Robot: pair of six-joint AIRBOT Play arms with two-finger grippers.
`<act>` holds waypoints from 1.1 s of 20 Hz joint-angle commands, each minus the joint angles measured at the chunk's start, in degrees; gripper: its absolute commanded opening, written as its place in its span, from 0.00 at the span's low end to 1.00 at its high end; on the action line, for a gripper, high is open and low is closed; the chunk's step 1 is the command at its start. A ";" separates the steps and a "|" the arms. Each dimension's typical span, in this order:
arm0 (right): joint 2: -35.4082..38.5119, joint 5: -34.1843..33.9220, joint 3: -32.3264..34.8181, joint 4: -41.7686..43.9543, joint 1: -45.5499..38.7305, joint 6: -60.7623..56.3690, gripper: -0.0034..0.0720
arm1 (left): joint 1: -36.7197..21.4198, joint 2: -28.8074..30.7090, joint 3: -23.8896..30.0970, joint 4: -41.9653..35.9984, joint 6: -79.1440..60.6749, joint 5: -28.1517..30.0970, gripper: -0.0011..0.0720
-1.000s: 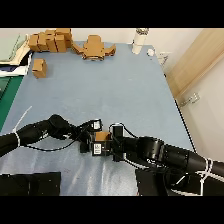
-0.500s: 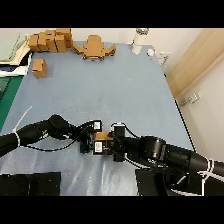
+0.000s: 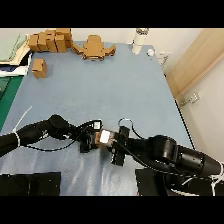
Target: Fold the box.
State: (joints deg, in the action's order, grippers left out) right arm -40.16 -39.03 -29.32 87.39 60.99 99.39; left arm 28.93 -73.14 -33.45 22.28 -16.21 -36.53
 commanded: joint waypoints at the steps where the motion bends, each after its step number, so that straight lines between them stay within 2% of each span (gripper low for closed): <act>1: 4.98 1.33 5.16 17.88 -0.31 -21.73 0.07 | 0.02 0.02 -0.02 0.00 0.02 0.02 0.73; 4: 8.26 16.52 14.80 30.23 -0.24 -33.75 0.05 | 0.02 0.02 -0.02 0.00 0.02 0.00 0.73; 7: 8.63 34.60 20.02 31.52 -0.66 -44.78 0.05 | 0.02 0.02 -0.02 0.00 0.02 0.02 0.73; 9: 7.45 41.11 20.50 31.52 -1.97 -47.63 0.05 | 0.02 0.02 -0.02 0.00 0.02 0.02 0.72; 15: 2.69 41.62 20.50 31.50 -3.10 -49.03 0.05 | 0.02 0.02 -0.02 0.00 0.02 0.02 0.73; 22: 0.42 41.64 20.50 31.50 -3.02 -49.03 0.05 | 0.02 0.02 -0.02 0.00 0.02 0.02 0.73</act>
State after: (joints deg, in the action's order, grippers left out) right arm -38.72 2.15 -8.88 118.76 58.00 50.74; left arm 28.93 -73.14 -33.45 22.26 -16.21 -36.51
